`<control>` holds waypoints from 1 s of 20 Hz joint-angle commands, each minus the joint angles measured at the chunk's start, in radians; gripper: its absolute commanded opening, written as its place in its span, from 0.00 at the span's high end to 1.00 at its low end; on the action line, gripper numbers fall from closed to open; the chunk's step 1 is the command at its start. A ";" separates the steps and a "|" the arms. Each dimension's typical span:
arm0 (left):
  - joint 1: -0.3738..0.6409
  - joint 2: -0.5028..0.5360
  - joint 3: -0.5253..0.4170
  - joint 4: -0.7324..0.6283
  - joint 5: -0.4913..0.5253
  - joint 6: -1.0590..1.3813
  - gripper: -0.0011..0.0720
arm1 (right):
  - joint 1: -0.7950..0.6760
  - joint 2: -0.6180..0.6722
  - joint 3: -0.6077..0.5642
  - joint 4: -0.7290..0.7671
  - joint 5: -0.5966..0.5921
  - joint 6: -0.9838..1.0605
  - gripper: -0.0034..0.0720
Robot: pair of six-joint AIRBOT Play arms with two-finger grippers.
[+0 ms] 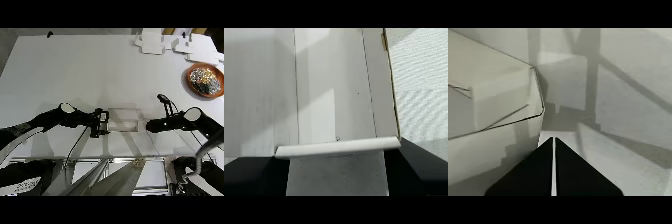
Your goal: Fold the box and place the chain.
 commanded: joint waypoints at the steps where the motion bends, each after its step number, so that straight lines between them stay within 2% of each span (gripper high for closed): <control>1: 0.001 0.000 0.000 0.000 0.000 0.000 0.70 | 0.013 0.077 0.000 0.039 0.002 -0.024 0.79; 3: 0.001 0.000 0.000 0.000 0.000 0.000 0.70 | 0.013 0.126 0.000 0.073 0.000 -0.021 0.77; 5: 0.001 0.000 0.000 0.000 0.000 0.000 0.70 | 0.013 0.135 0.000 0.129 0.004 -0.021 0.69; 8: 0.001 0.000 0.000 0.000 0.000 0.000 0.70 | 0.013 0.135 0.000 0.150 0.012 -0.021 0.67; 9: 0.001 0.000 0.000 0.000 0.000 0.000 0.70 | 0.013 0.134 0.000 0.150 0.014 -0.020 0.59; 10: 0.001 0.000 0.000 0.000 0.000 0.000 0.70 | 0.013 0.134 0.000 0.150 0.015 -0.017 0.56; 12: 0.001 0.000 0.000 0.000 0.000 0.000 0.70 | 0.013 0.134 0.000 0.149 0.006 -0.005 0.56; 15: 0.001 0.000 0.000 0.000 0.000 0.000 0.70 | 0.024 0.134 0.000 0.130 -0.005 0.039 0.54; 18: 0.001 0.000 0.000 0.000 0.000 0.000 0.70 | 0.112 0.134 0.000 0.035 -0.066 0.158 0.47; 20: 0.001 0.000 0.000 0.000 0.000 0.000 0.70 | 0.173 0.134 0.000 0.013 -0.114 0.223 0.47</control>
